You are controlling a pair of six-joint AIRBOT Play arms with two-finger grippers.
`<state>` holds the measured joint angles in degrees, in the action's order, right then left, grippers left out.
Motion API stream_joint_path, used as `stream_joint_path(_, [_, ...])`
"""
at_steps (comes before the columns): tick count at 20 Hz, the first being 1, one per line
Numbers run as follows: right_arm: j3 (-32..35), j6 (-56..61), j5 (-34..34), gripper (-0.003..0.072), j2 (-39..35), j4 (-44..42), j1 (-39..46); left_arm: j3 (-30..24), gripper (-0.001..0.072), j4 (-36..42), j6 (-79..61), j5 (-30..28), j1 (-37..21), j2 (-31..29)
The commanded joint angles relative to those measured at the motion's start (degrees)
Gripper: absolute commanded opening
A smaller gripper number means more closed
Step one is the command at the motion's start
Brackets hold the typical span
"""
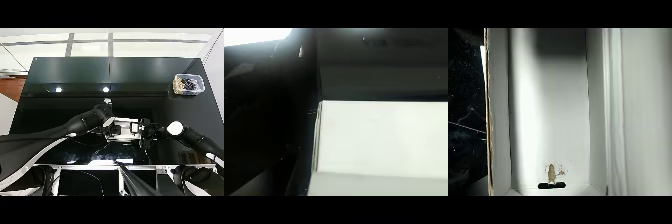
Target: Fold the box and place the chain.
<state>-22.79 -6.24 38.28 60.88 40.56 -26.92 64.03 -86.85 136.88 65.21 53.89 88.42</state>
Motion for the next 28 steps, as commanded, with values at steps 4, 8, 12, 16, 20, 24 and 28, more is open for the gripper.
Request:
stream_joint_path(4, [0.02, 0.02, 0.02, 0.0356, 0.0, -0.02, 0.0, 0.09, 0.0036, 0.85, 0.04, -0.11, 0.02, 0.55])
stream_joint_path(8, [0.02, 0.02, 0.02, 0.0356, 0.0, -0.02, 0.0, 0.11, 0.0031, 0.83, 0.02, -0.22, 0.02, 0.55])
stream_joint_path(12, [0.02, 0.02, 0.04, 0.0357, 0.0, -0.02, 0.0, 0.13, 0.0031, 0.81, 0.02, -0.22, 0.02, 0.55])
stream_joint_path(16, [0.0, 1.03, 0.04, 0.0424, -0.02, -0.04, 0.0, 0.24, 0.0031, 0.55, 0.0, -0.26, -0.02, 0.55])
stream_joint_path(20, [-1.18, 12.28, 1.07, 0.0714, -2.32, 6.23, 0.02, 0.26, 0.0032, 0.39, -0.39, -0.15, -0.46, 0.5])
stream_joint_path(24, [-2.91, 20.94, 6.93, 0.0705, -6.4, 18.95, 0.02, 0.28, 0.0032, 0.09, -0.87, -0.17, -1.42, -0.28])
stream_joint_path(28, [-2.89, 18.91, 7.52, 0.0704, -6.27, 19.93, 0.02, 0.28, 0.0031, 0.07, -1.81, -0.26, -1.84, -0.28])
